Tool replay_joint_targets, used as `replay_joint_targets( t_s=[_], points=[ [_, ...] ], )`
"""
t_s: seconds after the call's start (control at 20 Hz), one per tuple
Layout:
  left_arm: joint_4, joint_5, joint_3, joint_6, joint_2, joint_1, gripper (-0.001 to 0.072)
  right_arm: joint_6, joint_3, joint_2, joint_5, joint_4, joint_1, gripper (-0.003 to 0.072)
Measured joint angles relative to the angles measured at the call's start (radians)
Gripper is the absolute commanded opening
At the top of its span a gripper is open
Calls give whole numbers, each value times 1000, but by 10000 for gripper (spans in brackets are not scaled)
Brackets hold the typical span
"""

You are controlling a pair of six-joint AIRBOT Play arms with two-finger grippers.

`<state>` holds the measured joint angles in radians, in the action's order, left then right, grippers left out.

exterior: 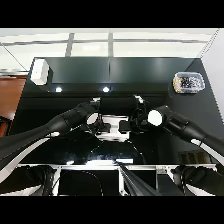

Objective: Fold the box and place the chain.

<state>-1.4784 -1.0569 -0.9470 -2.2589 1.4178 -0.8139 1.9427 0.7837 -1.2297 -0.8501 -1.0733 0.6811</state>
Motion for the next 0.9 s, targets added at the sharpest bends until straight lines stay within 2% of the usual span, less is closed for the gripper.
replay_joint_targets(
  t_s=[0.1, 0.15, 0.45, 0.5, 0.6, 0.65, 0.9],
  points=[
    [0, 0, 0, 0, 0, 0, 28, 32, 27, -19, -23, -40, 19, 492],
    [0, 1, 0, 0, 0, 0, 28, 49, 37, -27, -33, -60, 27, 428],
    [0, 0, 0, 0, 0, 0, 28, 130, 91, -57, -116, -152, 58, 415],
    [0, -1, 0, 0, 0, 0, 28, 139, 102, -65, -134, -169, 64, 382],
    [0, -2, 0, 0, 0, 0, 28, 158, 129, -86, -169, -200, 75, 361],
    [0, -2, 0, 0, 0, 0, 28, 169, 141, -98, -180, -217, 82, 303],
    [-1, -2, 0, 0, 0, 0, 28, 226, 179, -159, -213, -258, 105, 303]
  ],
)
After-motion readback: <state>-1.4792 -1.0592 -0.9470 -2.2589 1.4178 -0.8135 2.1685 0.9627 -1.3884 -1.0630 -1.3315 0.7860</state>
